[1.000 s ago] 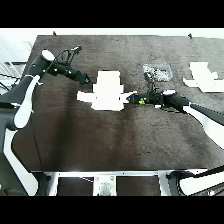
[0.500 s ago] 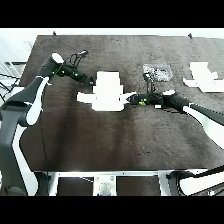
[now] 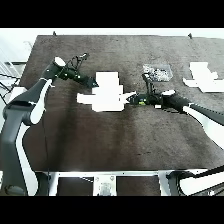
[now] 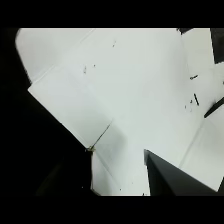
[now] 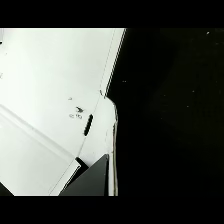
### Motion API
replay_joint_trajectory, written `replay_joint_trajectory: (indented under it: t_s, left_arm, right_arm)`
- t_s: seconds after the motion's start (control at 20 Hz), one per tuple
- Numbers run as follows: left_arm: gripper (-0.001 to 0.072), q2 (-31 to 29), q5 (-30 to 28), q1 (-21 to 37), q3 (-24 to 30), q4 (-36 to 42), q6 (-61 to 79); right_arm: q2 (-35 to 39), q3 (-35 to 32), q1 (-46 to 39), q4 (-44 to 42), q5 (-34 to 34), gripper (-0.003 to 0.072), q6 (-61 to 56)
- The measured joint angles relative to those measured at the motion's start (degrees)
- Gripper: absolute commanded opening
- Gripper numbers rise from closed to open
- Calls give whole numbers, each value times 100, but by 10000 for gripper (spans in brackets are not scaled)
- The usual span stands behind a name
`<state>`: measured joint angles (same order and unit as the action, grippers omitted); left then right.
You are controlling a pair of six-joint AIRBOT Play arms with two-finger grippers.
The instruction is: Fold the box and place the chain.
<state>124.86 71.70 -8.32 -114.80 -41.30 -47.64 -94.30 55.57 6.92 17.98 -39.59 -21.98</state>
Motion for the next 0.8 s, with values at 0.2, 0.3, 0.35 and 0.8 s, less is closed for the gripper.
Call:
replay_joint_trajectory:
  t_s: [0.2,0.3,0.35,0.8]
  left_arm:
    - [522,109,162,0,0,212,9]
    - [424,164,275,0,-4,367,11]
    - [424,201,315,0,-4,422,11]
    - [294,306,468,2,-2,837,125]
  right_arm:
    - [0,0,2,0,4,10,13]
    - [0,0,2,0,4,10,17]
    - [0,0,2,0,4,10,17]
    - [0,0,2,4,4,11,20]
